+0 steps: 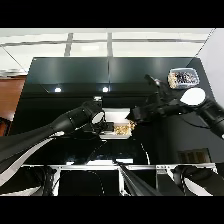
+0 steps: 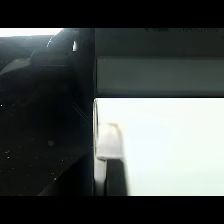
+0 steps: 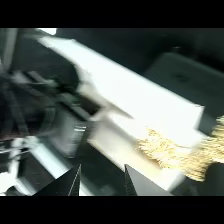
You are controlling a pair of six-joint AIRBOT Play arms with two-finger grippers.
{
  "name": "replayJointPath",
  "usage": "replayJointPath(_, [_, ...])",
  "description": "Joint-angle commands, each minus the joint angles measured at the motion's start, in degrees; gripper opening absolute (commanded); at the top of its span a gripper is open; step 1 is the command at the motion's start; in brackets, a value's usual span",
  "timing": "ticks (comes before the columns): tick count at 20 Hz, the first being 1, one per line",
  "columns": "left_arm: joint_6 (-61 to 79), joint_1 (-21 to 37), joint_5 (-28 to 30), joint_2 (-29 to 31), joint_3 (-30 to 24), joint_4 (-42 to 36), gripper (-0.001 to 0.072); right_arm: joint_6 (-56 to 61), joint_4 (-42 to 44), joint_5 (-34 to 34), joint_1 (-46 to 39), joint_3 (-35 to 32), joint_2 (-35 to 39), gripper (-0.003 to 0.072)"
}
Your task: Fold the box and place the chain.
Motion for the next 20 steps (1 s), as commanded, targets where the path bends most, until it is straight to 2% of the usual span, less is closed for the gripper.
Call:
replayJointPath(1, [0.02,0.0,-0.04,-0.04,0.02,0.0,0.0029,-6.47,-8.07,5.44,-9.55,-1.38,3.37,0.0323])
replayJointPath(2, [0.02,0.0,-0.11,-0.04,0.02,0.0,0.0029,-9.2,-11.45,3.1,-11.54,-3.58,5.05,0.0323])
replayJointPath(4, [0.02,0.0,-0.09,-0.04,0.02,0.02,0.0029,-17.64,-12.59,-4.81,-11.61,-10.36,6.32,0.0327])
replayJointPath(5, [0.02,0.0,-0.07,-0.04,0.02,0.02,0.0029,-21.18,-12.7,-10.34,-10.23,-14.25,6.14,0.0607])
replayJointPath(6, [0.02,0.0,-0.07,-0.04,0.02,0.04,0.0029,-26.53,-12.76,-15.47,-8.33,-17.29,6.1,0.0704])
replayJointPath(8, [0.02,0.0,-0.11,-0.04,0.02,0.04,0.0029,-39.65,-12.7,-21.51,-3.93,-20.41,6.08,0.0704])
replayJointPath(10, [0.02,0.0,-0.11,-0.04,0.02,0.0,0.0029,-63.12,-12.68,-23.08,0.17,-21.97,5.66,0.0704])
replayJointPath(14, [0.02,0.0,-0.11,-0.04,0.02,0.04,0.0029,-91.34,4.87,-23.63,0.31,-21.38,-2.99,0.0703])
replayJointPath(16, [0.02,0.0,-0.13,-0.04,0.02,0.02,0.0029,-96.7,8.41,-22.34,0.33,-19.52,-7.15,0.0703])
replayJointPath(20, [0.02,0.0,-0.11,-0.04,0.02,0.02,0.003,-98.62,8.37,-22.95,0.07,-16.06,-11.04,0.0703])
